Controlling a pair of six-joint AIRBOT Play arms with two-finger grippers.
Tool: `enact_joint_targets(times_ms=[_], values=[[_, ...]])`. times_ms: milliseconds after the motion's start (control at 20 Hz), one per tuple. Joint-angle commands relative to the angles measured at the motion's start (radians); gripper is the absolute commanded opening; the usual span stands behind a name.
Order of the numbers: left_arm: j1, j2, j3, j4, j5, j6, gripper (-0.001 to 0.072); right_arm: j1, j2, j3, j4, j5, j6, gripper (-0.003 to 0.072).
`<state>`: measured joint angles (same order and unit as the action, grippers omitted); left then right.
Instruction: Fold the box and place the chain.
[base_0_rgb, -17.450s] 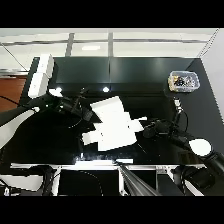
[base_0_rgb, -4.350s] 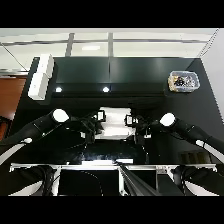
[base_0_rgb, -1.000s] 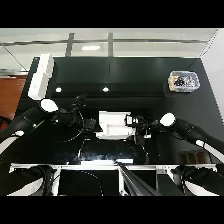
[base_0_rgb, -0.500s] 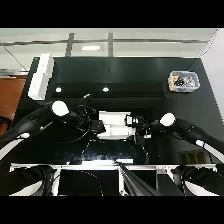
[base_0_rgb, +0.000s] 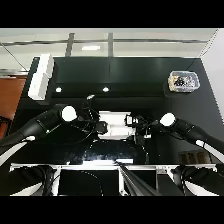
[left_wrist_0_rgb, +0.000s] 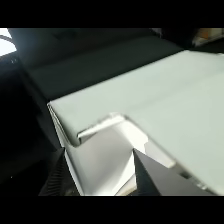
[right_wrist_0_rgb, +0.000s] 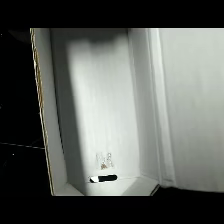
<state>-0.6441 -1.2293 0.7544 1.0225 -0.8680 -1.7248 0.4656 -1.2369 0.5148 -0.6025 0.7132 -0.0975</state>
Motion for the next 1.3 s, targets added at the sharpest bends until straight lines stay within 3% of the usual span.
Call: enact_joint_targets(times_ms=[0,200,350,650,1000,1050,1100,1250], values=[[-0.017,-0.008,0.003,0.07,0.014,-0.068,0.0489,0.0,0.0,-0.001,0.0,0.0,0.0,0.0371],[-0.017,-0.008,0.036,0.213,-0.035,-0.183,0.049,0.0,0.0,-0.001,0.0,0.0,0.0,0.0371],[-0.032,-0.017,0.067,0.235,-0.054,-0.217,0.0489,0.0,0.0,-0.001,0.0,0.0,0.0,0.0371],[-0.152,-0.056,0.156,0.454,-0.142,-0.44,0.0489,0.0,0.0,-0.001,0.001,-0.009,0.008,0.0371],[-0.221,-0.217,0.266,0.46,-0.219,-0.542,0.0483,0.0,0.0,-0.001,0.001,-0.016,0.014,0.0371],[-0.224,-0.226,0.268,0.46,-0.22,-0.567,0.0439,0.0,0.0,-0.001,0.0,-0.016,0.014,0.0371],[-0.225,-0.229,0.268,0.462,-0.222,-0.579,0.0341,0.0,0.0,-0.001,0.0,-0.016,0.014,0.0371],[-0.224,-0.234,0.268,0.462,-0.264,-0.588,0.0337,0.0,0.0,-0.001,0.0,-0.016,0.014,0.0371]])
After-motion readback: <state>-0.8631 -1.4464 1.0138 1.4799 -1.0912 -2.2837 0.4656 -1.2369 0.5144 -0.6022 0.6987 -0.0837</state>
